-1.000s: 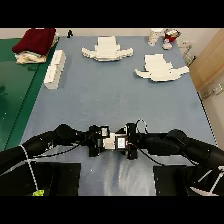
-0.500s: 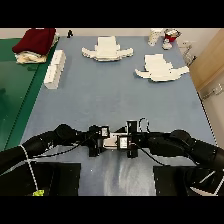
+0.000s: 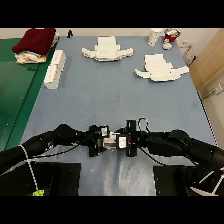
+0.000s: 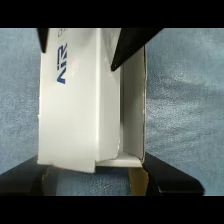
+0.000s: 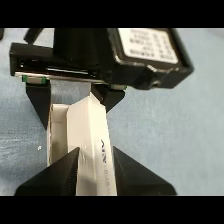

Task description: Fold the box.

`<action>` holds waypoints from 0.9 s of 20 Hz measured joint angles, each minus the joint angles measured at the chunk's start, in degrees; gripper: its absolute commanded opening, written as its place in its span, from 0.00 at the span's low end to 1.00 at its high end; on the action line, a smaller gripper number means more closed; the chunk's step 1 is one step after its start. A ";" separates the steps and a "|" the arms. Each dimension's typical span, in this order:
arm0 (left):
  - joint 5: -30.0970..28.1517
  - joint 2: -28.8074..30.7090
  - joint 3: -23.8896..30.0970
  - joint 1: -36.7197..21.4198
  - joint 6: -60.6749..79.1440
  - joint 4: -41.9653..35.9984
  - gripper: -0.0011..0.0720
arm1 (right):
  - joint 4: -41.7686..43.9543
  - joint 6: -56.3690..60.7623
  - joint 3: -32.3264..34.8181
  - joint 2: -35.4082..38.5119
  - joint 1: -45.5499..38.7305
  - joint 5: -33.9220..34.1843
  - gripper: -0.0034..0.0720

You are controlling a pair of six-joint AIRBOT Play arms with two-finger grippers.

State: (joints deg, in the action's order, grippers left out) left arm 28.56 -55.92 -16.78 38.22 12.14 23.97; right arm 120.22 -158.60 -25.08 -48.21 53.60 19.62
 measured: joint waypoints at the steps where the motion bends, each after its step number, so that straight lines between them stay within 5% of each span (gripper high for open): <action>1: 0.00 0.00 -0.02 0.00 0.04 0.00 0.57 | 0.46 0.00 0.02 -0.02 0.00 0.55 0.44; 15: 0.15 0.00 -0.02 0.00 0.09 0.07 0.57 | 4.46 0.00 0.02 -2.60 0.04 4.96 0.42; 18: 0.11 0.00 -0.02 0.00 0.09 0.04 0.57 | 4.63 0.00 0.00 -2.69 0.04 5.18 0.49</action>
State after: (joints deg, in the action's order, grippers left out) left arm 28.67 -55.92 -16.80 38.22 12.23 24.01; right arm 124.86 -158.60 -25.08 -50.89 53.65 24.80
